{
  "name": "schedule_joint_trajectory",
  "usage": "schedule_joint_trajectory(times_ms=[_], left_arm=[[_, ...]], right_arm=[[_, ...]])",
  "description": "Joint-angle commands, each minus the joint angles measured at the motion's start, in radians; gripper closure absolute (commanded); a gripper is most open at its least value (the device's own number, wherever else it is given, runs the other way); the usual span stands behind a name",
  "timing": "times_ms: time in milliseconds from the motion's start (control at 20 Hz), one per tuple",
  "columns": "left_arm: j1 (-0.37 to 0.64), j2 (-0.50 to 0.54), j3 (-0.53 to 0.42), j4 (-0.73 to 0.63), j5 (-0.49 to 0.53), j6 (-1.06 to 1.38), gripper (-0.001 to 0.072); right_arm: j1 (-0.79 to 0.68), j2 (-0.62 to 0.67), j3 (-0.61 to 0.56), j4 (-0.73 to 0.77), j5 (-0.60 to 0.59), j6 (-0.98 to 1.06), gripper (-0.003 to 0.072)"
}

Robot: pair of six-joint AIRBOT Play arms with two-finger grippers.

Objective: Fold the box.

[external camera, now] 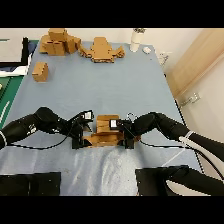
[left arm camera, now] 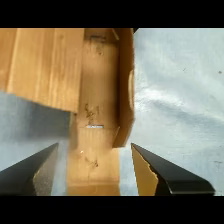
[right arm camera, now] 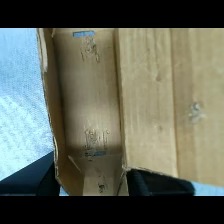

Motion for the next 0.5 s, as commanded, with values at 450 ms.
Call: schedule_joint_trajectory(times_ms=[450], left_arm=[[-0.058,0.0,-0.023,-0.028,0.074,-0.048,0.0297]], right_arm=[[0.0,0.0,0.0,0.0,0.0,0.0,0.0165]])
